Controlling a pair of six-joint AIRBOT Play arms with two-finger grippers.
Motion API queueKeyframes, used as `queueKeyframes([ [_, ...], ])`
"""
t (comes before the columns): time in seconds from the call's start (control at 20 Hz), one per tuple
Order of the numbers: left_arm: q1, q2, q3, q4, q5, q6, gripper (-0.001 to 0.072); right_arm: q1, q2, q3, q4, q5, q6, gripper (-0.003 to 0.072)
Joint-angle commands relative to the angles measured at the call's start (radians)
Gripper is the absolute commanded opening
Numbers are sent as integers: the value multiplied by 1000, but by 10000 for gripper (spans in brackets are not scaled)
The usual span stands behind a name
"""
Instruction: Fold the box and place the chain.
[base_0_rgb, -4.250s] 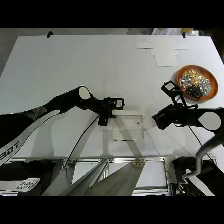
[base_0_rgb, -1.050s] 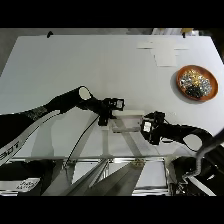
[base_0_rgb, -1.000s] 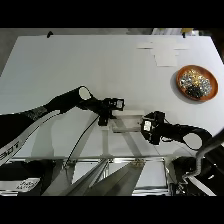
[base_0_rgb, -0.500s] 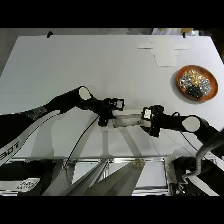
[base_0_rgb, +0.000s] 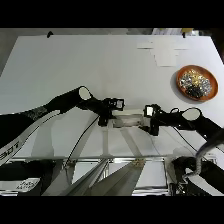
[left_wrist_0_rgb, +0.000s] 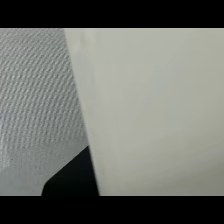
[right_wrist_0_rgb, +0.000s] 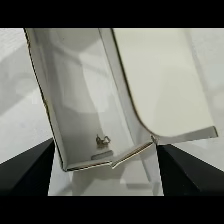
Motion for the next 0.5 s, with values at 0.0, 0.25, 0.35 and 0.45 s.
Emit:
queueKeyframes([
  [0.0,0,1,0,0,0,0,9,-32,-88,20,41,76,-77,683],
  [0.25,0,1,0,0,1,0,9,-32,-159,40,60,94,-121,682],
  [0.35,0,1,0,0,0,0,9,-31,-162,40,58,95,-121,674],
  [0.45,0,1,0,0,0,0,9,-20,-162,40,56,95,-122,673],
])
